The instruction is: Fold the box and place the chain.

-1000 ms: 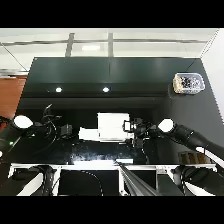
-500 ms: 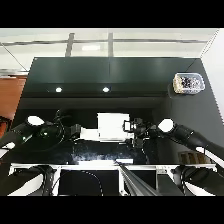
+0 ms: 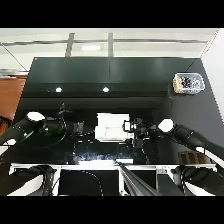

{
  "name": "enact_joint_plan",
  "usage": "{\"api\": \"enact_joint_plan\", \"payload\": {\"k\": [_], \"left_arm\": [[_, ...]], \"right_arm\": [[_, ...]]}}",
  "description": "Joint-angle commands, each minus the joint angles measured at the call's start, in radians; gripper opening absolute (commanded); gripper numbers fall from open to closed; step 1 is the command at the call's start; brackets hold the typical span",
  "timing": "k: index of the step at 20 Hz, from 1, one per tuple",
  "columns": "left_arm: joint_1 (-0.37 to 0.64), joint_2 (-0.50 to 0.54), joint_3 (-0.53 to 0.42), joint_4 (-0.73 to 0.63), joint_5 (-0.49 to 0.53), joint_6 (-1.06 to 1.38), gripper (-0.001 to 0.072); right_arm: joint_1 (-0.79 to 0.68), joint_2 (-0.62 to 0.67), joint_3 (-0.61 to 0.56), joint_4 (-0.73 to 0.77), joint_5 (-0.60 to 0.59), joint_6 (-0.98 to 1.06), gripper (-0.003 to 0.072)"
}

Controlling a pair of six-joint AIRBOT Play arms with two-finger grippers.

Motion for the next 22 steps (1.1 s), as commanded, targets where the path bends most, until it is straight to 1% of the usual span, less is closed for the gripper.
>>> {"api": "enact_joint_plan", "payload": {"k": [1,4,6,9,12,13,18,22], "left_arm": [[-0.002,-0.001,0.06,-0.011,-0.046,0.037,0.0713],[-0.048,-0.001,0.105,0.013,-0.058,0.031,0.0707],[-0.105,-0.001,0.136,0.083,-0.051,-0.027,0.0688],[-0.186,-0.001,0.175,0.178,-0.04,-0.135,0.0685],[-0.242,-0.001,0.199,0.184,-0.032,-0.188,0.0681],[-0.256,-0.001,0.2,0.184,-0.022,-0.196,0.067],[-0.289,-0.001,0.201,0.197,0.072,-0.307,0.067],[-0.332,-0.001,0.201,0.254,0.123,-0.396,0.0667]], "right_arm": [[0.0,-0.001,0.0,0.0,0.0,0.0,0.0235],[0.0,-0.001,0.0,0.0,0.0,0.0,0.0235],[0.0,-0.001,0.0,0.0,0.0,0.0,0.0235],[0.0,-0.001,0.0,0.0,0.0,0.0,0.0235],[0.0,-0.001,0.0,0.0,0.0,0.0,0.0235],[0.0,-0.001,0.0,0.0,0.0,0.0,0.0235],[0.0,-0.001,0.0,0.0,0.0,0.0,0.0235],[0.0,-0.001,0.0,0.0,0.0,0.0,0.0235]]}}
